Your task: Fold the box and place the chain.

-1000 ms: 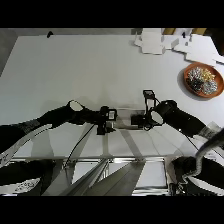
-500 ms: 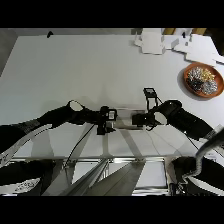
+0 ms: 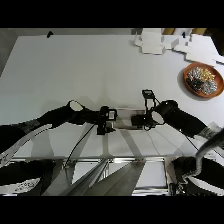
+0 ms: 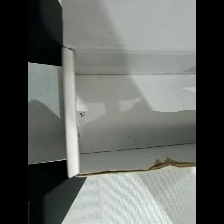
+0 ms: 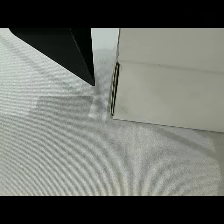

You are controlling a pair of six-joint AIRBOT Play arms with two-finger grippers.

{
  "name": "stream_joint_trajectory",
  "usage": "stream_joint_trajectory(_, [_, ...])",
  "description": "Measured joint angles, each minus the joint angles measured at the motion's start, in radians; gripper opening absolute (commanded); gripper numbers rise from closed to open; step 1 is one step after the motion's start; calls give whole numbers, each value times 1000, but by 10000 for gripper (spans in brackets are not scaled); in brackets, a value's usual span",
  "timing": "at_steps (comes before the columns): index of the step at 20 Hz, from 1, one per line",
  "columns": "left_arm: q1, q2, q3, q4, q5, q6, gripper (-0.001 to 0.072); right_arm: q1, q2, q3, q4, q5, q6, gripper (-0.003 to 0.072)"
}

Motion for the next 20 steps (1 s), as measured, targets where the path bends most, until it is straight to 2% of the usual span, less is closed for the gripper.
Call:
stream_joint_trajectory(4, [0, 0, 0, 0, 0, 0, 273, 0, -18, 0, 1, -10, 3, 235])
stream_joint_trajectory(6, [0, 0, 0, 0, 0, 0, 273, 0, -28, 0, 6, -13, 3, 109])
stream_joint_trajectory(7, [0, 0, 0, 0, 0, 0, 273, 0, -31, 0, 10, -15, 3, 18])
stream_joint_trajectory(11, [0, 0, 0, -3, -2, -4, 273, 14, -36, 0, 13, -15, 8, 21])
stream_joint_trajectory(12, [0, 0, 0, -3, -2, -3, 273, 19, -37, 0, 11, -16, 8, 71])
stream_joint_trajectory(13, [0, 0, 0, 0, 0, 1, 273, 25, -37, 0, 5, -21, -1, 195])
stream_joint_trajectory(14, [1, 0, 0, 6, 1, 2, 273, 29, -37, -1, 9, -29, -3, 284])
stream_joint_trajectory(18, [0, 0, 0, 2, 2, 2, 273, 36, 0, -1, 14, -7, -22, 304])
stream_joint_trajectory(20, [0, 0, 0, 2, 2, 1, 273, 36, 50, -1, -4, 0, -60, 349])
